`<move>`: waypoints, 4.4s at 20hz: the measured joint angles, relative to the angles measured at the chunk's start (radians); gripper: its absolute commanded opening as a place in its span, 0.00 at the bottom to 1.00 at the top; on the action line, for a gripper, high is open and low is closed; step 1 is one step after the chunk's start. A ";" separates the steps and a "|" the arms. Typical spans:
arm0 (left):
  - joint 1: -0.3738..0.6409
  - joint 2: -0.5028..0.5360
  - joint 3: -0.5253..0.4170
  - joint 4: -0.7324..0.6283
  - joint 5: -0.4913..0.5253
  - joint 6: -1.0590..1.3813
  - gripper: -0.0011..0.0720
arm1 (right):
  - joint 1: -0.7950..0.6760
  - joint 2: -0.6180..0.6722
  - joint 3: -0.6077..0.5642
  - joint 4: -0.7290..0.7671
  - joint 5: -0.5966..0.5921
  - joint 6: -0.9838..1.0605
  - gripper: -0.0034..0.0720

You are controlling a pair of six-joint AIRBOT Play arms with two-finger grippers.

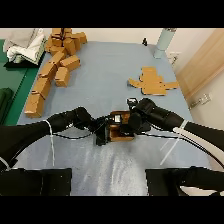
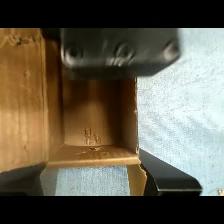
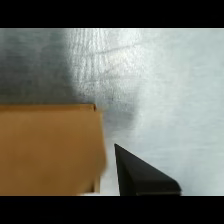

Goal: Fold the box.

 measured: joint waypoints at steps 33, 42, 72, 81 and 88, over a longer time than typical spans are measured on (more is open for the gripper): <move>0.000 0.000 0.000 0.000 0.000 0.000 0.56 | -0.649 -0.246 0.077 1.182 -0.195 -1.463 0.05; 0.000 0.000 0.000 0.000 0.000 0.000 0.56 | -0.513 -0.035 -0.172 1.154 -0.020 -1.565 0.05; 0.000 0.000 0.000 -0.001 0.000 -0.002 0.56 | 0.023 0.507 -0.436 0.291 0.616 -1.568 0.59; 0.000 0.000 0.000 0.000 0.000 0.000 0.56 | 0.050 0.501 -0.448 0.216 0.653 -1.567 0.60; 0.000 0.000 0.000 0.000 0.001 0.001 0.56 | 0.051 0.499 -0.447 0.225 0.659 -1.567 0.68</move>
